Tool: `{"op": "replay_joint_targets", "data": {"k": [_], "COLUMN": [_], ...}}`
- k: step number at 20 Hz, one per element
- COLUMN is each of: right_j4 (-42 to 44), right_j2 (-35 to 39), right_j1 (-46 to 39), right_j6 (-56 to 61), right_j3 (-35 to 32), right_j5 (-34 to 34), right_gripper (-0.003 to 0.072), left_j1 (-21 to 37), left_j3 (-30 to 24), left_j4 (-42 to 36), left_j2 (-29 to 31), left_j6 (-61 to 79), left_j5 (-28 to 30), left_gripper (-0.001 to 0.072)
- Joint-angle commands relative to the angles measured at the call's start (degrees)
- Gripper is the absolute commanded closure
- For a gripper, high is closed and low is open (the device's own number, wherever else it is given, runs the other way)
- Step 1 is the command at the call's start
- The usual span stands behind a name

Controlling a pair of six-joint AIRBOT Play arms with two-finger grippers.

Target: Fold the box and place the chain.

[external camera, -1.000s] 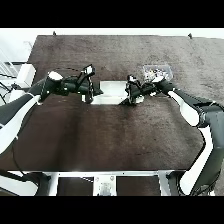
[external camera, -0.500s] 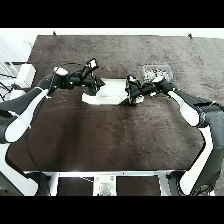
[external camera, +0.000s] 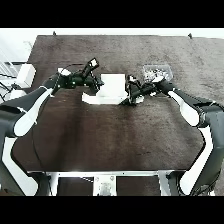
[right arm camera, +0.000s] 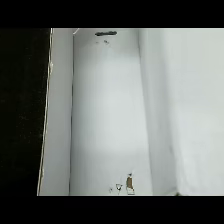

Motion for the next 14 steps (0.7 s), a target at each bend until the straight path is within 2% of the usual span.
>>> {"op": "replay_joint_targets", "data": {"k": [1,11,14], "right_j4": [0.02,0.02,0.02], "right_j2": [0.00,0.00,0.00], "right_j1": [-0.04,-0.04,-0.04], "right_j6": [0.00,0.00,0.00], "right_j3": [0.02,0.02,0.02], "right_j5": [0.00,0.00,0.00], "right_gripper": [0.0130,0.0130,0.0130], "left_j1": [0.02,0.02,0.70], "left_j3": [0.09,0.44,3.98], "left_j4": [0.37,0.44,0.66], "left_j2": [-1.64,-2.34,-2.32], "left_j6": [-0.98,-1.31,-1.42], "left_j5": [-0.83,-1.44,-7.02], "left_gripper": [0.0691,0.0690,0.0690]}}
